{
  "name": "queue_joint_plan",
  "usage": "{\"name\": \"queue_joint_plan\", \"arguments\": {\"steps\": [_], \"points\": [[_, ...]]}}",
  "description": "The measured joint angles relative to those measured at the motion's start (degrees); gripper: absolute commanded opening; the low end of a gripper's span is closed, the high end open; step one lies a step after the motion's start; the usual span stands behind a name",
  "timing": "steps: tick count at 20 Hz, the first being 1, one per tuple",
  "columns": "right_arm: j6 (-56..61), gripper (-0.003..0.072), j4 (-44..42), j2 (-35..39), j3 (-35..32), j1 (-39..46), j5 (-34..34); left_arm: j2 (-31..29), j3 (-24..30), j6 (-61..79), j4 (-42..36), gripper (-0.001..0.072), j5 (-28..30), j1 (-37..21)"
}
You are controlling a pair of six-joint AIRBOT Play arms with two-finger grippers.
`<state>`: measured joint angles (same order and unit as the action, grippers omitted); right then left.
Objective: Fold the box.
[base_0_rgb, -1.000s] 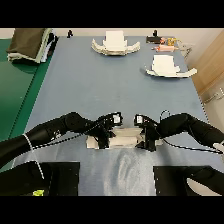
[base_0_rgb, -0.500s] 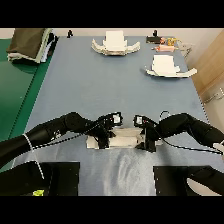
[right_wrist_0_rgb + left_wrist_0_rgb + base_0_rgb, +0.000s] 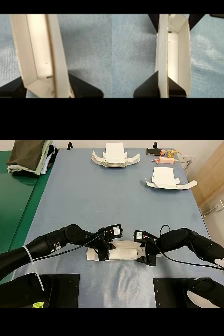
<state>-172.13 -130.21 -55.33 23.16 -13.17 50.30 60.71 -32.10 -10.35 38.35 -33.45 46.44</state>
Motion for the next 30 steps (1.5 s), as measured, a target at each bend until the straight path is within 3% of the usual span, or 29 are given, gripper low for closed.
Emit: {"name": "queue_joint_plan", "arguments": {"steps": [14, 30], "points": [[-0.07, 0.0661, 1.31, -1.55, -0.22, -2.93, -3.15, 0.0, 0.0, 0.02, 0.0, 0.0014, 0.0, 0.0], [1.33, 0.0665, 1.79, 1.27, -0.22, -2.86, -2.34, 0.0, 0.0, 0.0, 0.0, 0.0014, 0.0, 0.0]]}}
